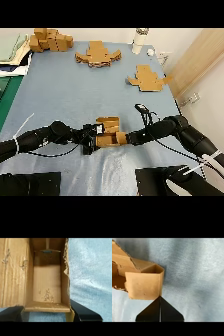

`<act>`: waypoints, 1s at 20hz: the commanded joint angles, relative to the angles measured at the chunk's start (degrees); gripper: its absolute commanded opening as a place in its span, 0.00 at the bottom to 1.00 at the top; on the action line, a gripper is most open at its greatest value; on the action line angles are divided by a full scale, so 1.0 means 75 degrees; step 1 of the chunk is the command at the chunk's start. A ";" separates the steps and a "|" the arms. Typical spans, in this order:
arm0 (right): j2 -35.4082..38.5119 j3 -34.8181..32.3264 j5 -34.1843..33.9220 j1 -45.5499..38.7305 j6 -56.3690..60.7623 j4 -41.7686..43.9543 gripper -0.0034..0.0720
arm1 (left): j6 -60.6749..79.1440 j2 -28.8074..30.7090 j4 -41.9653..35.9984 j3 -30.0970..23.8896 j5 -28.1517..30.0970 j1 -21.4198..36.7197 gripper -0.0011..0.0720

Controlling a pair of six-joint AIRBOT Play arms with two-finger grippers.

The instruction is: Fold the box.

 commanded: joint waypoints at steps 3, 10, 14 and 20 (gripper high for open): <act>0.0143 0.0009 -0.0082 0.0003 0.0172 -0.0274 0.05 | 0.0000 -0.0003 -0.0003 0.0003 0.0003 -0.0006 0.59; -0.0510 0.0006 0.0172 0.0000 0.1460 -0.2987 0.05 | -0.0003 -0.0003 -0.0003 0.0003 0.0003 -0.0006 0.59; -0.1329 0.0006 0.0618 0.0003 0.1332 -0.2550 0.05 | -0.0003 -0.0003 0.0000 0.0003 0.0003 -0.0006 0.59; -0.1005 0.0009 0.0697 0.0017 0.0443 -0.0953 0.05 | 0.0000 -0.0003 0.0000 0.0003 0.0003 -0.0006 0.59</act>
